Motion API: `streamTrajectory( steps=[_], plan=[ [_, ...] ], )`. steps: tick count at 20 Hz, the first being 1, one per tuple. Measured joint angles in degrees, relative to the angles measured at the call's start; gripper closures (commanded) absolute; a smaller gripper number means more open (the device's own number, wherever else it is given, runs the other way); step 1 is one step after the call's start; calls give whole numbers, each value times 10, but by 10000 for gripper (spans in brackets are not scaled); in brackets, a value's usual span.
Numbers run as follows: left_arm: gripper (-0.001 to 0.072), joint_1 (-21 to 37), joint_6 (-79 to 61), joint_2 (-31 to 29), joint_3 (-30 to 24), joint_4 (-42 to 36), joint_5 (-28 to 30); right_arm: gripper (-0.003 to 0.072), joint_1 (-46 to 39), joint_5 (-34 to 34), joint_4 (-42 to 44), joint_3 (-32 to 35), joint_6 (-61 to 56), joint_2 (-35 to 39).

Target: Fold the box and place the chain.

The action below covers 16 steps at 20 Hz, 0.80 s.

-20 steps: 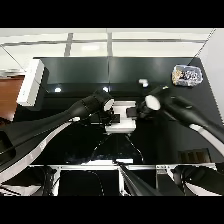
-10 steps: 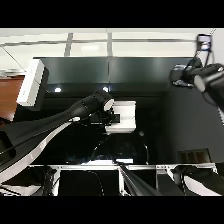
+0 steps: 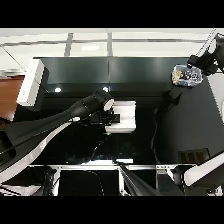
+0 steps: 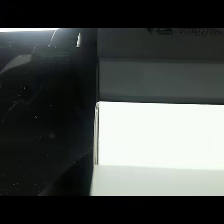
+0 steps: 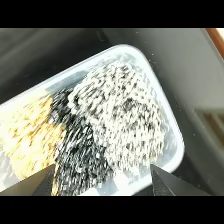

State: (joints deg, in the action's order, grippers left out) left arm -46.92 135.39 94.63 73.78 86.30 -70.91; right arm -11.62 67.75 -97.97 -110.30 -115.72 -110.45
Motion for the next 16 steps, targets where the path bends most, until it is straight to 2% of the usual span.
streamTrajectory(
  steps=[3,8,9,10,12,14,16],
  plan=[
    [680,0,0,0,0,0,-1,35,-19,30,13,-53,-33,-53],
    [681,0,2,0,0,-1,-12,36,-38,31,40,-78,-66,-90],
    [681,0,2,0,0,-1,-13,114,-39,27,42,-80,-69,-96],
    [681,0,2,0,0,-1,-13,227,-41,24,42,-81,-71,-100],
    [681,0,1,0,0,-1,-15,622,-42,24,48,-82,-73,-107],
    [681,0,0,0,0,-1,-16,672,-43,19,50,-83,-74,-107],
    [681,0,0,0,0,-1,-16,674,-44,16,50,-84,-61,-98]
  ],
)
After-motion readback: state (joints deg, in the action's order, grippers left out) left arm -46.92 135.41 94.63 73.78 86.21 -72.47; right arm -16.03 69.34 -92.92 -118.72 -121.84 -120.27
